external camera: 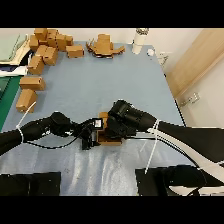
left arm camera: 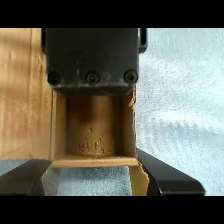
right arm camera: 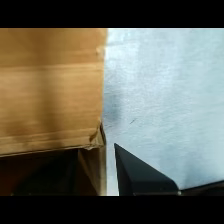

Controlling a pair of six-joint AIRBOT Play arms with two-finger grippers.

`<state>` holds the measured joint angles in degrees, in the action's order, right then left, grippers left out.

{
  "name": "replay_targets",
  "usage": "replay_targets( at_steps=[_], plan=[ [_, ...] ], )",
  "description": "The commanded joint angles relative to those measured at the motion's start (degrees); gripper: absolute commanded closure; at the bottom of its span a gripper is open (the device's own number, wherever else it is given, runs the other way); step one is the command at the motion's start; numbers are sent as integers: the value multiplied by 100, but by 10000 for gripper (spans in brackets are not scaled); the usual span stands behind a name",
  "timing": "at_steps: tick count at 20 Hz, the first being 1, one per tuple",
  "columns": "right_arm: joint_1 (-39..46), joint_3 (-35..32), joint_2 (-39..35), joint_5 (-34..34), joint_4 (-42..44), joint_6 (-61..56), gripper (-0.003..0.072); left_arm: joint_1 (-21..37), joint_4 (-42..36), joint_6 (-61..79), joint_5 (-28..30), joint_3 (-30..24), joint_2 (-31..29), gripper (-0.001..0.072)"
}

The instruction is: Fold the box.

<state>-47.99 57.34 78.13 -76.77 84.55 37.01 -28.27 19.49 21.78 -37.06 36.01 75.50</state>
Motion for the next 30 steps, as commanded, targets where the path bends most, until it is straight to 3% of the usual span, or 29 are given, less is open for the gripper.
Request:
replay_targets(
  at_steps=[1,8,13,14,16,22,23,25,30],
  plan=[
    [-2,7,15,216,22,-11,347,2,2,2,2,4,-2,252],
    [-105,4,240,280,116,9,349,2,2,2,2,4,-2,253],
    [-107,4,240,234,28,7,507,2,2,2,2,4,-2,252],
    [-107,4,240,236,28,9,606,2,0,2,2,4,-2,252],
    [-107,4,240,249,28,15,683,2,2,2,2,4,0,252],
    [-107,9,236,302,28,166,683,2,0,2,2,4,-2,252],
    [-107,9,229,302,28,164,667,2,0,2,2,4,0,253],
    [-107,9,203,280,28,164,265,2,2,2,4,4,-2,252],
    [-107,9,70,251,44,162,259,2,2,2,2,4,-2,252]
  ],
)
